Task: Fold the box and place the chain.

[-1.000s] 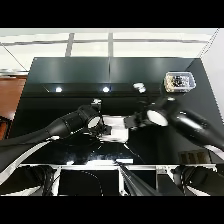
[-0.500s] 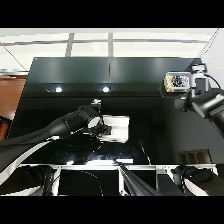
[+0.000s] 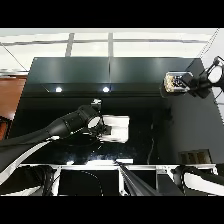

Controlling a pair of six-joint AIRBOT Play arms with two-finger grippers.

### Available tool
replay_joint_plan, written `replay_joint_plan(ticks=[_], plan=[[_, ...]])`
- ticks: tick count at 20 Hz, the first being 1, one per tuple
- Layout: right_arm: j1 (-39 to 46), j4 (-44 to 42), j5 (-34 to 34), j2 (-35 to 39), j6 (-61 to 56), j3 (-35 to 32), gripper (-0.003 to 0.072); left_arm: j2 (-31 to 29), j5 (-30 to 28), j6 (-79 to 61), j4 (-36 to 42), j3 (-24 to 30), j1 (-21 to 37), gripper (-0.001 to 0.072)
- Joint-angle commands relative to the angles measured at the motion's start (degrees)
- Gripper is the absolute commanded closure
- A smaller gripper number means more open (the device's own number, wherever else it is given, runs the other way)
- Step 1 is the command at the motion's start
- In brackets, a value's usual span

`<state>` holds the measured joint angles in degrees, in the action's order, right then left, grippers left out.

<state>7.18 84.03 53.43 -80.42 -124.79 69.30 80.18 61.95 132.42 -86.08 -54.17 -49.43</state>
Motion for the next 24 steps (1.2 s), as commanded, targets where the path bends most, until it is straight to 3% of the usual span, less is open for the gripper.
replay_joint_plan(ticks=[1,4,6,7,10,15,23,24], plan=[[2.08,-8.31,4.42,-10.23,0.04,12.33,-0.0005,-0.04,0.07,0.00,0.02,-0.04,0.00,0.0683],[1.99,-9.99,5.20,-14.80,-5.60,17.03,-0.0005,-0.04,0.04,0.00,0.00,-0.04,0.00,0.0683],[1.99,-10.14,4.42,-15.80,-11.43,17.11,0.0000,-0.04,0.04,0.00,0.00,-0.04,0.00,0.0683],[2.01,-10.14,3.98,-16.09,-12.44,17.11,0.0060,-0.04,-0.02,0.00,0.00,-0.04,0.00,0.0683],[1.99,-10.51,2.08,-16.72,-15.39,17.11,0.0066,-0.04,-0.48,0.00,0.00,-0.04,0.00,0.0683],[1.57,-14.99,-0.76,-19.41,-15.32,17.11,0.0066,-0.04,-0.46,0.00,-0.02,-0.04,0.00,0.0683],[-0.46,-14.80,-1.31,-22.67,-14.80,17.11,0.0067,-0.04,-1.68,0.00,0.00,-0.04,0.00,0.0683],[-0.57,-14.82,-1.62,-22.95,-14.03,17.11,0.0118,-0.04,-1.66,0.00,0.00,-0.04,0.00,0.0683]])
